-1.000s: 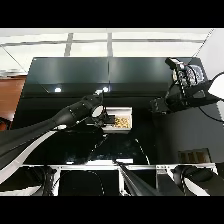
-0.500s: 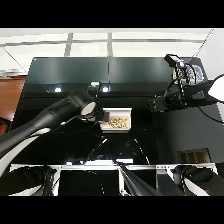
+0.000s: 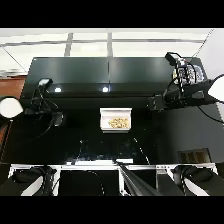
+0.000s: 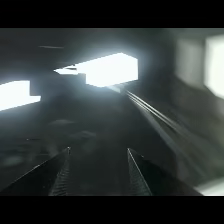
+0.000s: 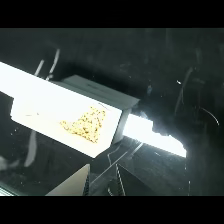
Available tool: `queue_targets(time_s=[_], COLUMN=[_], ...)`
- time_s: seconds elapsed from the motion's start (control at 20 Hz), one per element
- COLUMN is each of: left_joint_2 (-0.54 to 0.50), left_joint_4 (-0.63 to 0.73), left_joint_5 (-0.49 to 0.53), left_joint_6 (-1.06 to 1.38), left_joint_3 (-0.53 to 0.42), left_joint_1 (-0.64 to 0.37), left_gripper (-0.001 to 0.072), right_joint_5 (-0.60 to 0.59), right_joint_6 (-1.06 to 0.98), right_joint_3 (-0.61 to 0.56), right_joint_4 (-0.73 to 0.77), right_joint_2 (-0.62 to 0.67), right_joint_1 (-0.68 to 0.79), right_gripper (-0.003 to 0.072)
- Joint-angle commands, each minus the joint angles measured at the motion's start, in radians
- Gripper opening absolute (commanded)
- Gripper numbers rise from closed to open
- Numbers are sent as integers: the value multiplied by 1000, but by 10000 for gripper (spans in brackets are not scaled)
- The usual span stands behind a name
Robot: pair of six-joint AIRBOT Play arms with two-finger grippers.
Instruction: Fold the box and place the chain.
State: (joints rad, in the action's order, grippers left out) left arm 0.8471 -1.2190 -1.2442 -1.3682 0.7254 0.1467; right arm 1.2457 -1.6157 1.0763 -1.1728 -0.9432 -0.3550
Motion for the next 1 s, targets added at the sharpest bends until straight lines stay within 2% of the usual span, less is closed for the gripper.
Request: queue_targets(time_s=[0.0,0.05,0.15,0.25,0.4,0.55,0.65,0.75,0.95], left_joint_2=[-14,0,42,97,193,308,387,456,513], left_joint_4=[587,640,629,582,504,542,623,637,688], left_joint_5=[56,138,227,258,357,373,367,333,309], left_joint_6=[980,1100,1275,1429,1613,1665,1675,1675,1675], left_joint_3=[-165,-203,-230,-227,-206,-147,-109,-64,-31], left_joint_1=[-192,-176,-129,-64,67,144,148,149,150], left_gripper=[452,719,712,713,713,712,712,712,713], right_joint_5=[-27,-27,-27,-32,-43,-51,-54,-53,-55], right_joint_6=[-1,0,0,0,0,0,-1,-1,0], right_joint_3=[0,0,0,0,0,0,0,0,0], right_joint_4=[0,0,-11,-18,-18,-14,-7,-6,-7], right_joint_2=[0,-1,-1,-2,-2,-2,-2,-2,-2], right_joint_1=[-1,0,0,0,0,-1,-1,-1,-1], right_gripper=[210,210,209,210,210,209,209,210,210])
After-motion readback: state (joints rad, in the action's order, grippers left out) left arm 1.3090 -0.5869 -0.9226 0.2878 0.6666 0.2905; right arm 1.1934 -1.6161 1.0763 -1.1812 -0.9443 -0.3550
